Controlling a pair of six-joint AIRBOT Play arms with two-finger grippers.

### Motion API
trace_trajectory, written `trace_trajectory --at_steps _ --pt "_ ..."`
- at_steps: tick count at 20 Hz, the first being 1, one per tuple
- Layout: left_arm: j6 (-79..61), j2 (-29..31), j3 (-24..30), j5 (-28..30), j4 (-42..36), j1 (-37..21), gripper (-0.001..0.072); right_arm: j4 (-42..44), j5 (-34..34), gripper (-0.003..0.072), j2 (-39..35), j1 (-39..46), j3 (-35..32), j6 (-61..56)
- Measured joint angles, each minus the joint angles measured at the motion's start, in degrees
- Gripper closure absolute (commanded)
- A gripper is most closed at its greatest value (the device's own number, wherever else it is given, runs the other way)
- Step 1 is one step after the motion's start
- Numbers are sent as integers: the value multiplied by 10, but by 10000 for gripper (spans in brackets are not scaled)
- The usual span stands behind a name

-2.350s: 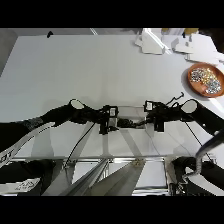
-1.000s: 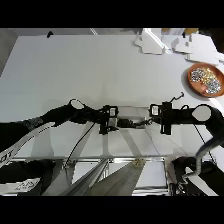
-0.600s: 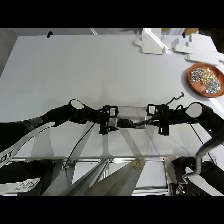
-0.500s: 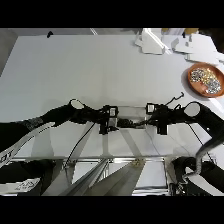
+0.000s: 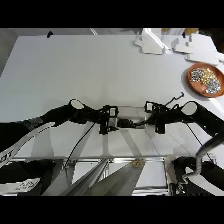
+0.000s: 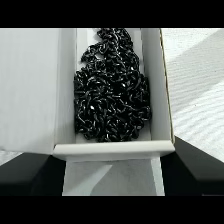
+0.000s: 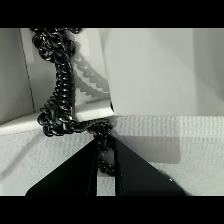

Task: Fold the box and place the chain.

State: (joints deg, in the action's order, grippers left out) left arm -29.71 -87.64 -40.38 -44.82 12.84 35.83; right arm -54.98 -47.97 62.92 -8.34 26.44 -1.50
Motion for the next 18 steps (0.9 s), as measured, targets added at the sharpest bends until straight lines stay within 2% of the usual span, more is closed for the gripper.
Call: trace_trajectory --at_steps 2,7,13,18 --pt "0 0 0 0 0 0 574 1 3 671 0 0 0 0" --pt "0 0 0 0 0 0 574 -11 -10 671 -17 0 0 0" --pt "0 0 0 0 0 0 574 -49 -58 672 -108 0 10 -22" --pt "0 0 0 0 0 0 575 -56 -147 672 -179 -7 84 -50"
